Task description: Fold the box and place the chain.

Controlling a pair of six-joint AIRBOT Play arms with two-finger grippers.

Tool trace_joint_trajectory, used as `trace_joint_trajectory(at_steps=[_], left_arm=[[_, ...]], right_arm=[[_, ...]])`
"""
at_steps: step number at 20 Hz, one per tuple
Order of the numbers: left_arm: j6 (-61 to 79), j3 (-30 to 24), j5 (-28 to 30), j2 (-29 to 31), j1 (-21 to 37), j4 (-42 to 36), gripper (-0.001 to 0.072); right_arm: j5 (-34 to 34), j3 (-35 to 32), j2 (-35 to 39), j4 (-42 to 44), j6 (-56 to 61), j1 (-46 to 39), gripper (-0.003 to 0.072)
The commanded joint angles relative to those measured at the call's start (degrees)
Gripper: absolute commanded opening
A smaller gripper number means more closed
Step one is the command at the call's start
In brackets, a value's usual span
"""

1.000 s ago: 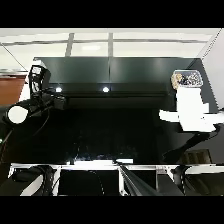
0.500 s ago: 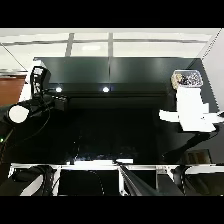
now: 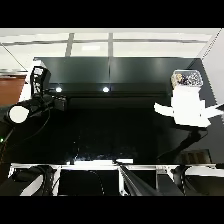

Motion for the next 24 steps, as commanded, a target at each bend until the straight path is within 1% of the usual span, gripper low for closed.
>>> trace_joint_trajectory(at_steps=[1, 4, 6, 7, 10, 12, 15, 17, 18, 19, 21, 22, 24], left_arm=[[0.0, 0.0, 0.1, 0.0, 0.0, -0.4, 0.0707], [0.0, 0.0, 0.0, 0.0, 0.0, -3.0, 0.0707], [0.0, 0.0, -0.1, -0.1, 0.0, -4.7, 0.0706], [0.0, 0.0, -0.2, -0.1, -0.1, -5.6, 0.0705], [0.0, 0.0, -1.3, -1.2, -1.2, -7.9, 0.0705], [0.0, 0.0, -1.6, -2.2, -3.0, -8.1, 0.0705], [0.0, 0.0, -1.4, -3.8, -5.3, -10.7, 0.0705], [0.0, 0.0, -1.5, -5.4, -5.9, -13.5, 0.0705], [0.0, 0.0, -1.6, -6.4, -5.8, -15.2, 0.0705], [0.0, 0.0, -1.6, -7.3, -5.8, -16.6, 0.0705], [0.0, 0.1, -2.0, -8.9, -5.7, -20.5, 0.0705], [0.0, 0.5, -3.3, -9.9, -5.2, -22.8, 0.0705], [-0.7, 2.3, -9.6, -12.7, -2.0, -26.6, 0.0705]], right_arm=[[-3.7, -10.8, 10.0, 5.4, 1.2, 5.1, 0.0012], [-8.3, -21.5, 19.9, 8.6, 1.9, 15.3, 0.0012], [-11.2, -27.0, 25.4, 11.5, 2.0, 23.4, 0.0012], [-13.7, -29.6, 27.9, 13.2, 2.1, 27.5, 0.0012], [-25.4, -37.3, 33.6, 19.2, 2.1, 40.6, 0.0012], [-31.2, -40.4, 34.2, 21.9, 2.1, 48.9, 0.0012], [-42.0, -43.5, 34.2, 21.9, 0.8, 62.0, 0.0012], [-50.5, -45.6, 34.2, 21.5, -0.1, 68.9, 0.0012], [-52.8, -46.1, 34.2, 21.2, -0.1, 71.0, 0.0012], [-53.9, -46.5, 34.2, 21.3, -0.1, 72.6, 0.0012], [-53.8, -46.9, 34.2, 19.8, -0.2, 74.1, 0.0012], [-53.8, -47.1, 34.2, 18.6, -0.2, 74.6, 0.0012], [-53.8, -47.4, 34.2, 16.6, -0.2, 75.1, 0.0012]])
